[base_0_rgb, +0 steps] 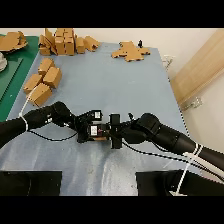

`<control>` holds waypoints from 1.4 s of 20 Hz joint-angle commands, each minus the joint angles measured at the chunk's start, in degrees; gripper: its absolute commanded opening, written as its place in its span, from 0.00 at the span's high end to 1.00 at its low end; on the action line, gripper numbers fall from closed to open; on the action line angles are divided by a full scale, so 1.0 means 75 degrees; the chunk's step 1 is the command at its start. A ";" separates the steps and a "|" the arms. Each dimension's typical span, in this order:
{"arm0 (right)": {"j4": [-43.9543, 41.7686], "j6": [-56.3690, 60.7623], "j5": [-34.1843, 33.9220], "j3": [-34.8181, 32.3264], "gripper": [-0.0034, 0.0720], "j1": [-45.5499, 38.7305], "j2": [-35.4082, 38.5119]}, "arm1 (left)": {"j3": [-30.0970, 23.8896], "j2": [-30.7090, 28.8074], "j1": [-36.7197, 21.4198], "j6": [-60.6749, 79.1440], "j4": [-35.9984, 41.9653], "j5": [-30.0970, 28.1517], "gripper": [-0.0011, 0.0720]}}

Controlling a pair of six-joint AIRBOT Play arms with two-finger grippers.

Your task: Fold the box.

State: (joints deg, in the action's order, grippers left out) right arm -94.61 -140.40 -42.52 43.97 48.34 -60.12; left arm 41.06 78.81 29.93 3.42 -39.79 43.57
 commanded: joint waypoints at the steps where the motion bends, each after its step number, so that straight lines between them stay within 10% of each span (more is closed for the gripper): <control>1: 0.0047 0.0006 -0.0006 0.0000 0.69 0.0003 0.0213 | 0.0003 0.0003 0.0000 0.0000 -0.0003 -0.0003 0.44; 4: -0.0213 0.0003 -0.0055 0.0000 0.44 0.0000 0.0248 | 0.0003 0.0003 0.0000 0.0000 -0.0003 -0.0003 0.44; 28: 0.1990 0.2212 0.0417 -0.0032 0.49 0.0764 0.0009 | 0.0003 0.0003 0.0000 0.0000 -0.0003 0.0000 0.44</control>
State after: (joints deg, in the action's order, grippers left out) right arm -83.44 -127.59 -39.94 43.77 53.47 -59.22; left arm 41.06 78.81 29.93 3.42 -39.81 43.57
